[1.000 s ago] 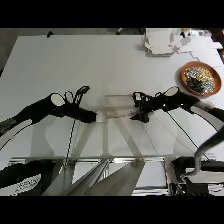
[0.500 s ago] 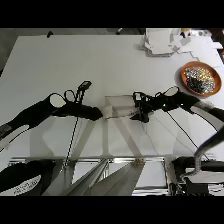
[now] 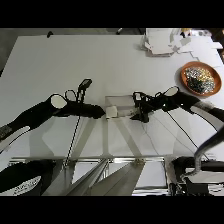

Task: Fold the box and place the chain.

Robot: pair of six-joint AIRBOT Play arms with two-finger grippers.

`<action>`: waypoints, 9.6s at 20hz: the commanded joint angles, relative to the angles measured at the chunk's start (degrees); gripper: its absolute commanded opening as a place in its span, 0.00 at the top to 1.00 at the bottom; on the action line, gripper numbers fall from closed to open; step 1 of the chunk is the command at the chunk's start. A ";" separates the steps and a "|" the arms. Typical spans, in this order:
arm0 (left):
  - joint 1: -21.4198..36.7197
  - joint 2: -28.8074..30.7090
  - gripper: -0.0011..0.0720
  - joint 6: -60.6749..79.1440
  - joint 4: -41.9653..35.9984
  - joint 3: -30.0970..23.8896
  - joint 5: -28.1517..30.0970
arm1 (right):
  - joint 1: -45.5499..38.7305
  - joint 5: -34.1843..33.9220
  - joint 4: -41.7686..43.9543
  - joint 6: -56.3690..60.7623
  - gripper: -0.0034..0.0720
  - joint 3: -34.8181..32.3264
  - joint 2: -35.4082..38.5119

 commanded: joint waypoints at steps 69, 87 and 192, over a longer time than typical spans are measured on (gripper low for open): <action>-15.39 -14.43 0.42 -67.41 38.38 25.77 -18.58 | 0.02 0.00 0.00 0.02 0.44 -0.02 0.04; -19.15 -21.05 0.56 -78.97 51.17 35.60 -27.78 | 0.02 0.00 0.00 0.02 0.44 -0.02 0.04; -1.60 -16.22 0.46 80.24 -11.26 5.66 -2.78 | 0.02 0.00 0.00 0.02 0.44 -0.02 0.04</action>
